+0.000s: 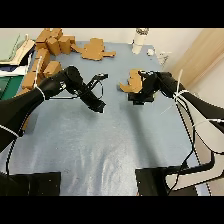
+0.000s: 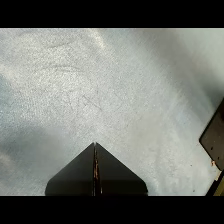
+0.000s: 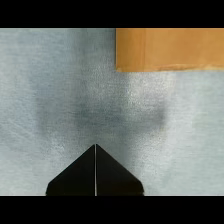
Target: Fold the box.
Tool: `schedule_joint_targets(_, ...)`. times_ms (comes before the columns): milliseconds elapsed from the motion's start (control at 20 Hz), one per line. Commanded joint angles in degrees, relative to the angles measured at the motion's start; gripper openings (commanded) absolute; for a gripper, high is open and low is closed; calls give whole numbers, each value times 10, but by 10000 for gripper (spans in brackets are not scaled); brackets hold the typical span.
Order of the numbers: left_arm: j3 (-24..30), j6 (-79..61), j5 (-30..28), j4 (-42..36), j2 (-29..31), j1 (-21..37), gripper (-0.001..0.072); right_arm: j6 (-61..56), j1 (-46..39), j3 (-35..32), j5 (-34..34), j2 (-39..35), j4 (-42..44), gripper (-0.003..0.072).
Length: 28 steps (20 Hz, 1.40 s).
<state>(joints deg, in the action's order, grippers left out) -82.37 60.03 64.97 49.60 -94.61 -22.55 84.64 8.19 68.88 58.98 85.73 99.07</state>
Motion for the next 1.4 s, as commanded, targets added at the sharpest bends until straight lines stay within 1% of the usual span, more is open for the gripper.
schedule_joint_targets(0,0,0,0,0,0,0,13,0,0,0,-12,2,10,3)
schedule_joint_targets(100,0,0,-1,-1,0,0,14,0,-2,6,-22,3,-8,3)
schedule_joint_targets(150,0,0,-8,-3,0,0,13,-5,-8,25,-18,4,-48,4)
schedule_joint_targets(200,0,0,-15,-6,0,0,13,-28,-23,51,-6,7,-86,77)
schedule_joint_targets(250,0,0,-17,-8,0,0,14,-50,-49,90,16,17,-115,234)
schedule_joint_targets(300,0,0,-18,-8,0,0,14,-56,-84,131,38,33,-127,323)
schedule_joint_targets(400,0,0,-17,-14,0,0,13,-55,-156,187,55,60,-111,410)
schedule_joint_targets(450,0,0,-17,-17,0,0,14,-55,-195,205,54,71,-78,426)
schedule_joint_targets(500,0,0,-18,-18,0,0,14,-46,-229,219,52,82,-35,425)
schedule_joint_targets(600,0,0,-18,-21,0,0,13,-1,-289,239,40,104,64,426)
schedule_joint_targets(650,0,0,-18,-21,0,0,14,17,-314,249,35,118,101,451)
schedule_joint_targets(700,0,0,-19,-21,0,0,14,31,-331,259,27,134,121,482)
schedule_joint_targets(900,0,0,-30,-25,0,0,14,85,-350,312,1,213,143,482)
schedule_joint_targets(1100,0,0,-35,-26,0,0,14,109,-349,376,6,295,217,482)
schedule_joint_targets(1250,0,0,-35,-33,0,0,14,136,-345,405,7,327,229,481)
schedule_joint_targets(1350,0,0,-35,-33,0,0,14,140,-344,413,3,332,229,481)
